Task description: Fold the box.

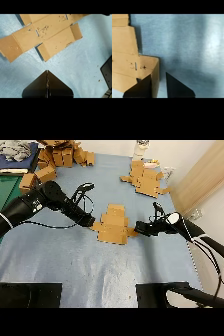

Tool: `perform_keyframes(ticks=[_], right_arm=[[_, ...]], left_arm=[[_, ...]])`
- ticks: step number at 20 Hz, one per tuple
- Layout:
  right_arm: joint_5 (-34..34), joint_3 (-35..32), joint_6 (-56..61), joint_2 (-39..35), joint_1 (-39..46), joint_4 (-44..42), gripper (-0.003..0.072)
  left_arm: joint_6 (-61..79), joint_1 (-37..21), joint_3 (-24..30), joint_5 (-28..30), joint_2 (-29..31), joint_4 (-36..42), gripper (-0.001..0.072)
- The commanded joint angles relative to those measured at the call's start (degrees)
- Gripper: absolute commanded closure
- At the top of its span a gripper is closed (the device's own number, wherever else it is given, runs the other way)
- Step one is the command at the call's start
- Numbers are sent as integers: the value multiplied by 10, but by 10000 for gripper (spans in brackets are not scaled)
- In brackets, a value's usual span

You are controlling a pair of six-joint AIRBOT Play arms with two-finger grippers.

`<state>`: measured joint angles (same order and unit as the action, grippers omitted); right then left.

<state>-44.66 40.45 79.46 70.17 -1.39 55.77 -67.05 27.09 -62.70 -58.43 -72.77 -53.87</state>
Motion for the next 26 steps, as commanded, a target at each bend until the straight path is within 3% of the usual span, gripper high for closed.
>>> perform_keyframes(ticks=[1,4,8,14,17,20,21,22,23,26], right_arm=[[-25,27,-44,46,2,-66,436],[-33,27,-57,59,2,-74,497],[-40,27,-89,60,2,-89,678],[-57,2,-336,23,-31,-269,686],[-47,-63,-353,-31,-70,-277,686],[-24,-154,-349,-111,-90,-277,686],[-14,-179,-349,-140,-91,-277,686],[-8,-199,-349,-169,-91,-277,686],[-7,-212,-349,-191,-91,-277,686],[-16,-227,-344,-227,-91,-273,686]], left_arm=[[-1,0,0,-1,0,1,698],[0,-2,0,-1,0,1,698],[7,-15,0,-5,0,13,698],[110,-128,0,-92,-11,153,698],[142,-181,0,-163,-48,177,698],[177,-214,0,-167,-90,189,696],[190,-219,0,-164,-104,190,636],[195,-222,0,-158,-120,189,319],[195,-222,0,-156,-135,190,185],[209,-217,0,-157,-180,195,192]])
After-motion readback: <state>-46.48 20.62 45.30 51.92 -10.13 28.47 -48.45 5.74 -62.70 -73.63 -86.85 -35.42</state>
